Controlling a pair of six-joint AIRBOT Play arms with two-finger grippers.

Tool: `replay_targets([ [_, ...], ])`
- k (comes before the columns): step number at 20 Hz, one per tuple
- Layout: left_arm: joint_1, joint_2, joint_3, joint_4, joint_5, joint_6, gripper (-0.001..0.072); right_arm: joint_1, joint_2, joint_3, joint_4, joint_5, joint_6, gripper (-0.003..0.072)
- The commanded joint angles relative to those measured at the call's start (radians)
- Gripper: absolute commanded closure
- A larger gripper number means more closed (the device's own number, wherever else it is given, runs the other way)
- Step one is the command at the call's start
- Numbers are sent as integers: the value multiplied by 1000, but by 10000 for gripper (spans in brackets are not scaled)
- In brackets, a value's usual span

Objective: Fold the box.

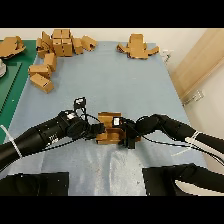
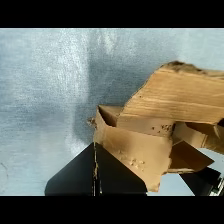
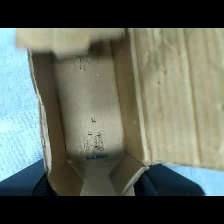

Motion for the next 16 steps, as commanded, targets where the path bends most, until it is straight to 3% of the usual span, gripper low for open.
replay_targets([
  [1,0,-2,3,-11,-27,-3,693,1,-1,1,0,0,0,78],
  [2,0,-2,3,-11,-26,-3,693,0,-1,1,0,0,0,79],
  [3,0,-2,3,-11,-27,-3,537,0,-1,1,0,0,0,79],
  [4,0,-2,3,-17,-26,-3,281,0,-1,1,0,0,0,79],
  [10,1,4,4,-18,-40,-3,305,0,-1,1,0,0,0,79],
  [16,21,36,5,10,-135,-3,306,1,-1,1,0,0,0,79],
])
